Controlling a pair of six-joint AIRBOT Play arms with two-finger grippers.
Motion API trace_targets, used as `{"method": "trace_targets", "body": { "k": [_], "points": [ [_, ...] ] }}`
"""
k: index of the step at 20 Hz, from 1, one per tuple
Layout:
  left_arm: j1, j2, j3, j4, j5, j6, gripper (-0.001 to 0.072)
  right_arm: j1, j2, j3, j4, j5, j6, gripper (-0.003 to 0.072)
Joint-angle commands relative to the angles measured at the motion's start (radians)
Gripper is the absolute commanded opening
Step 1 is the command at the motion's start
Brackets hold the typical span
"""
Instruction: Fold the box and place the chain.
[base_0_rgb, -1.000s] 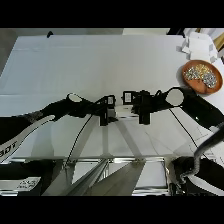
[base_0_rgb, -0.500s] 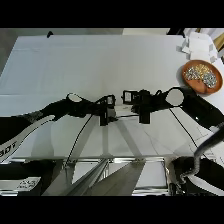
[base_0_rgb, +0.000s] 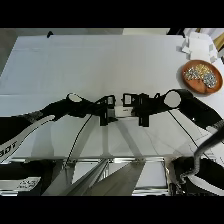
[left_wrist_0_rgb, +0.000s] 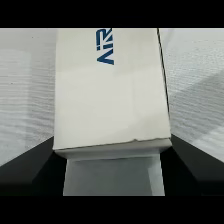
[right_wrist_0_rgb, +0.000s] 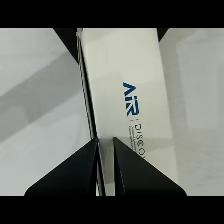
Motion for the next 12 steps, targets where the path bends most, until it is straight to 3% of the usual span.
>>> {"method": "trace_targets", "body": {
  "k": [1,4,8,11,12],
  "points": [
    [0.000,0.000,0.001,-0.003,0.005,-0.003,0.0251,0.000,0.000,-0.008,-0.001,0.028,0.000,0.0144],
    [0.000,0.000,0.001,-0.003,0.005,-0.003,0.0251,0.000,0.008,-0.008,0.022,0.004,0.000,0.0236],
    [0.000,0.000,0.001,-0.003,0.005,-0.003,0.0251,-0.001,0.009,-0.008,0.068,-0.019,0.000,0.0251],
    [0.000,0.000,0.001,-0.003,0.005,-0.003,0.0251,-0.006,0.054,-0.008,0.111,-0.079,-0.006,0.0343],
    [0.000,0.000,0.001,-0.003,0.005,-0.003,0.0251,-0.016,0.079,-0.008,0.153,-0.086,-0.021,0.0343]
  ]
}}
